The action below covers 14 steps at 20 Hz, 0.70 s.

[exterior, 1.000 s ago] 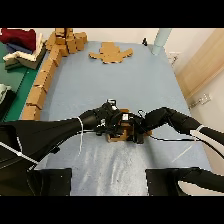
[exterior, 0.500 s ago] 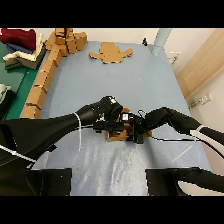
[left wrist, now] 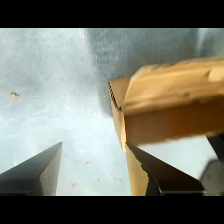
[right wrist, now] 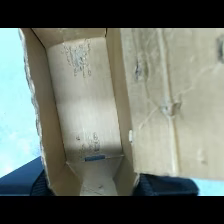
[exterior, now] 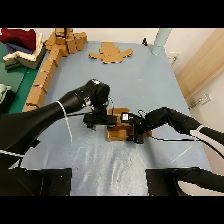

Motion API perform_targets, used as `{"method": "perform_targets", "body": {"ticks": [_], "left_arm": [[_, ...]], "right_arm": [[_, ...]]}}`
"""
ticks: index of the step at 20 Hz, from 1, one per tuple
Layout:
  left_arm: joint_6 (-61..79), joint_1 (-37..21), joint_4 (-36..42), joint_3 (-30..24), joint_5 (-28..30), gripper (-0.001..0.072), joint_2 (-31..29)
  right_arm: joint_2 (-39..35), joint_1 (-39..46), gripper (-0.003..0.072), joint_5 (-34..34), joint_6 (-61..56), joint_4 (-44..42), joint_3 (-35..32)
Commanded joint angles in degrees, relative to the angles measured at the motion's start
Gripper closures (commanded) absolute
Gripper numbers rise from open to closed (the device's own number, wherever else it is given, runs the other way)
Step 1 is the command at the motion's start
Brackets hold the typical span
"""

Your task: Fold the box.

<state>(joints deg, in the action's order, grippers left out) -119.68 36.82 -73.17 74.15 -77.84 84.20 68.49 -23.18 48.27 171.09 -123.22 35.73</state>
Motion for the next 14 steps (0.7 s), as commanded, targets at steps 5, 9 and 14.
{"method": "perform_targets", "body": {"ticks": [5,9,14], "left_arm": [[22.14,-8.98,7.93,0.07,-4.13,0.0614,-0.57],[37.20,-7.17,6.93,-0.07,-2.49,0.0700,-0.63],[50.16,3.61,0.76,-8.59,7.54,0.0702,-6.12]], "right_arm": [[0.02,-0.02,0.0094,0.00,0.00,0.00,0.02],[0.02,-0.02,0.0094,0.00,0.00,0.00,0.04],[0.02,-0.02,0.0094,0.00,0.00,0.00,0.02]]}}
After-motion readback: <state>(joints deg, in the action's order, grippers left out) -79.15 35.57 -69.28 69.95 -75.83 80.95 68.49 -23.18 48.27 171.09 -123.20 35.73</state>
